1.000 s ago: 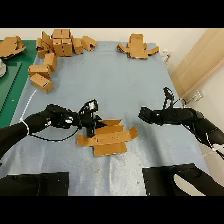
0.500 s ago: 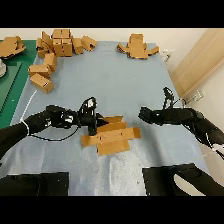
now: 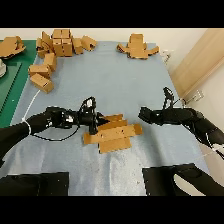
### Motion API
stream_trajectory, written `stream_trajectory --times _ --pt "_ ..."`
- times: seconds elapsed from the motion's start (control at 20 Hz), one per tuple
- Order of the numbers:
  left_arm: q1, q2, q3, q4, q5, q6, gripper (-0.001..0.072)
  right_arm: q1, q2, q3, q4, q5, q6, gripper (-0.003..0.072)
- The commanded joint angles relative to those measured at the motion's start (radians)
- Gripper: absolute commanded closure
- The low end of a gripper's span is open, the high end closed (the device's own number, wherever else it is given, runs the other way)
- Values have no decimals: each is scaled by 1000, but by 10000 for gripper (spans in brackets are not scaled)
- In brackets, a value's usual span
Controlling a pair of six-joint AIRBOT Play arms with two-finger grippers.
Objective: Fold the box.
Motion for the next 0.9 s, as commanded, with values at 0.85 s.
stream_trajectory --times 0.85 --pt "0 11 -18 108 -40 -80 695 1 -1 0 0 1 -12 687"
